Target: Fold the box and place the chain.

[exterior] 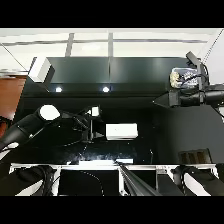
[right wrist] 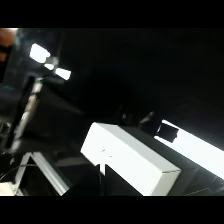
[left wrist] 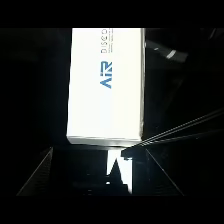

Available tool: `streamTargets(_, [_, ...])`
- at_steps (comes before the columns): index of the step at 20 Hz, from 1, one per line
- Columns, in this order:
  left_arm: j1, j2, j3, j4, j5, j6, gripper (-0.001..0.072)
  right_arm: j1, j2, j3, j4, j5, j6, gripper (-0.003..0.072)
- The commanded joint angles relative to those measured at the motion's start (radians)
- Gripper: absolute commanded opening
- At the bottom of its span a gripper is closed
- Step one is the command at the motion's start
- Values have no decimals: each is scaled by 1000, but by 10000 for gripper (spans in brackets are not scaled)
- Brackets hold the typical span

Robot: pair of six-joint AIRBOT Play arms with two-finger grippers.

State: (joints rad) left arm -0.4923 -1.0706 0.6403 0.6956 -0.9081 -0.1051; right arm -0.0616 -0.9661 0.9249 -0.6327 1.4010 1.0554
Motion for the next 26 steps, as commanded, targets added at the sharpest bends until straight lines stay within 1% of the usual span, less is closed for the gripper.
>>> streamTargets(1, [-42, 25, 34, 29, -22, -234, 708, -26, 12, 3, -32, -46, 3, 41])
streamTargets(4, [-143, -50, 109, 31, 94, -296, 708, -26, 12, 3, -76, -122, 4, 41])
streamTargets(6, [-211, -118, 168, 29, 168, -326, 708, -26, 12, 3, -91, -140, 3, 41])
streamTargets(8, [-263, -187, 208, 34, 207, -327, 708, -26, 12, 3, -111, -152, 3, 41])
streamTargets(11, [-301, -275, 265, 33, 196, -341, 708, -26, 12, 3, -156, -180, 5, 41])
streamTargets(14, [-312, -306, 293, 67, 199, -341, 708, -26, 12, 3, -184, -187, 5, 41])
streamTargets(19, [-312, -319, 293, 88, 158, -351, 708, -26, 12, 3, -184, -199, 5, 41])
streamTargets(26, [-312, -319, 293, 161, 148, -352, 708, -26, 12, 3, -184, -201, 5, 41])
